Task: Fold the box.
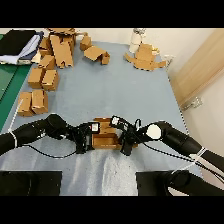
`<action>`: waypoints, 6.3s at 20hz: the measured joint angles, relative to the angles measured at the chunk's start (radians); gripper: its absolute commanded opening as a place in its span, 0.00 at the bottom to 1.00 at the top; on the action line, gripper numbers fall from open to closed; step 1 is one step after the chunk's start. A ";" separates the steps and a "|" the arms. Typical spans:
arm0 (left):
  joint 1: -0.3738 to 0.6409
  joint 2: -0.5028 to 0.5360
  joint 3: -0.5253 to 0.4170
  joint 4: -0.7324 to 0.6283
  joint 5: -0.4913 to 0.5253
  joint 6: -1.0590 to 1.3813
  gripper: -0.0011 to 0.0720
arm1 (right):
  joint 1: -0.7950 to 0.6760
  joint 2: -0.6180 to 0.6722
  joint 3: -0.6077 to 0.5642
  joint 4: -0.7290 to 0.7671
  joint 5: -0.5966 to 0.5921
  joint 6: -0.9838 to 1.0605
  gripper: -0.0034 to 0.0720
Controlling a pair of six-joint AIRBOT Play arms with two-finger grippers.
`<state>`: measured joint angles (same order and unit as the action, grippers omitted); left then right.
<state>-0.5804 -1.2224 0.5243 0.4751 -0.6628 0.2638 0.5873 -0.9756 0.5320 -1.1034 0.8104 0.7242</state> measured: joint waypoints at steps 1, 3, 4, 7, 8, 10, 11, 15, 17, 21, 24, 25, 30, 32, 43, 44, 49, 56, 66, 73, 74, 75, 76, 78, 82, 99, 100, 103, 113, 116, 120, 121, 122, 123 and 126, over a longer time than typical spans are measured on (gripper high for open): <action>0.000 0.000 0.000 0.000 0.000 0.000 0.62 | 0.000 -0.001 0.000 0.016 -0.003 -0.003 0.11; 0.000 0.000 0.000 0.000 0.000 0.000 0.62 | 0.001 -0.002 0.000 0.055 -0.010 -0.018 0.11; 0.000 0.000 0.000 0.000 0.000 0.000 0.62 | 0.001 -0.002 0.000 0.074 -0.014 -0.027 0.11; 0.000 0.000 0.000 0.000 -0.001 0.000 0.62 | 0.001 -0.003 0.000 0.129 -0.029 -0.054 0.13; 0.000 0.000 0.000 0.000 -0.001 0.000 0.62 | 0.001 -0.004 0.000 0.138 -0.032 -0.061 0.13; 0.000 0.000 0.000 0.000 -0.001 0.000 0.62 | 0.001 -0.004 0.000 0.154 -0.035 -0.068 0.27; 0.000 0.000 0.000 0.000 -0.001 0.000 0.62 | 0.001 -0.004 0.000 0.163 -0.037 -0.071 0.27; 0.000 0.000 0.000 0.002 -0.002 0.003 0.62 | 0.000 -0.018 -0.001 0.194 -0.043 -0.084 0.55; 0.000 0.000 0.000 0.002 -0.002 0.002 0.62 | 0.000 -0.039 0.000 0.214 -0.044 -0.086 0.55; 0.000 0.000 0.000 0.001 -0.002 0.001 0.62 | 0.000 -0.070 0.000 0.233 -0.045 -0.088 0.55; 0.000 0.000 0.000 0.000 -0.002 0.001 0.62 | 0.000 -0.078 0.000 0.236 -0.043 -0.089 0.55; 0.000 0.000 0.000 0.000 -0.002 0.000 0.62 | 0.000 -0.079 0.000 0.235 -0.042 -0.089 0.55; 0.000 0.000 0.000 0.000 -0.002 0.000 0.62 | -0.002 -0.071 0.000 0.174 -0.033 -0.047 0.55; 0.000 0.000 0.000 -0.001 -0.002 -0.002 0.62 | -0.011 -0.043 0.000 0.109 -0.005 0.028 0.55; 0.000 0.000 0.000 -0.003 0.000 -0.003 0.62 | -0.254 0.322 -0.005 -0.372 0.294 0.640 0.05; 0.000 0.000 0.000 -0.003 0.000 -0.003 0.62 | -0.285 0.342 -0.015 -0.412 0.317 0.708 0.05; 0.000 0.000 0.000 -0.003 -0.001 -0.003 0.62 | -0.366 0.353 -0.150 -0.253 0.225 0.866 0.05; 0.000 0.000 0.000 -0.004 -0.001 -0.003 0.62 | -0.385 0.282 -0.254 0.034 0.006 0.871 0.05; 0.000 0.000 0.000 -0.003 -0.002 -0.003 0.62 | -0.386 0.259 -0.269 0.202 -0.036 0.847 0.05; 0.000 0.000 0.000 -0.003 -0.002 -0.003 0.62 | -0.335 0.242 -0.312 0.253 -0.060 0.847 0.05; 0.000 0.000 0.000 -0.003 -0.002 -0.003 0.62 | -0.324 0.240 -0.317 0.266 -0.067 0.846 0.05; 0.000 0.000 0.000 -0.003 -0.002 -0.003 0.62 | -0.313 0.239 -0.319 0.279 -0.077 0.846 0.05; 0.000 0.000 0.000 -0.003 -0.002 -0.003 0.62 | -0.306 0.241 -0.318 0.290 -0.082 0.843 0.05; 0.000 0.000 0.000 -0.004 -0.002 -0.003 0.62 | -0.288 0.254 -0.307 0.314 -0.093 0.837 0.11; 0.000 0.000 0.000 -0.004 -0.002 -0.003 0.62 | -0.269 0.294 -0.281 0.355 -0.102 0.830 0.24; 0.000 0.000 0.000 -0.004 -0.003 -0.003 0.62 | -0.149 0.244 -0.245 0.509 -0.133 0.755 0.59; 0.000 0.000 0.000 -0.004 -0.003 -0.003 0.62 | -0.137 0.225 -0.228 0.488 -0.138 0.759 0.59; 0.000 0.000 0.000 -0.004 -0.003 -0.003 0.62 | -0.100 0.169 -0.167 0.388 -0.141 0.829 0.57; 0.000 0.000 0.000 -0.004 -0.003 -0.003 0.62 | 0.082 -0.003 0.062 -0.127 -0.031 1.329 0.49; 0.000 0.000 0.000 -0.004 -0.003 -0.003 0.62 | 0.094 -0.014 0.087 -0.152 -0.030 1.374 0.49; 0.000 0.000 0.000 -0.004 -0.003 -0.006 0.62 | 0.101 -0.027 0.100 -0.159 -0.057 1.397 0.49; 0.000 0.000 0.000 -0.004 -0.003 -0.005 0.62 | 0.103 -0.032 0.104 -0.163 -0.053 1.399 0.49; 0.000 0.000 0.000 -0.004 -0.003 -0.005 0.62 | 0.103 -0.039 0.110 -0.170 -0.041 1.405 0.49; 0.000 0.000 0.000 -0.004 -0.003 -0.003 0.62 | 0.105 -0.046 0.117 -0.180 -0.023 1.416 0.49; 0.000 0.000 0.000 -0.004 -0.003 -0.003 0.62 | 0.108 -0.068 0.144 -0.221 0.041 1.447 0.49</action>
<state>-0.5800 -1.2221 0.5243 0.4713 -0.6655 0.2611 0.6956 -1.0431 0.6762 -1.3247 0.8516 2.1712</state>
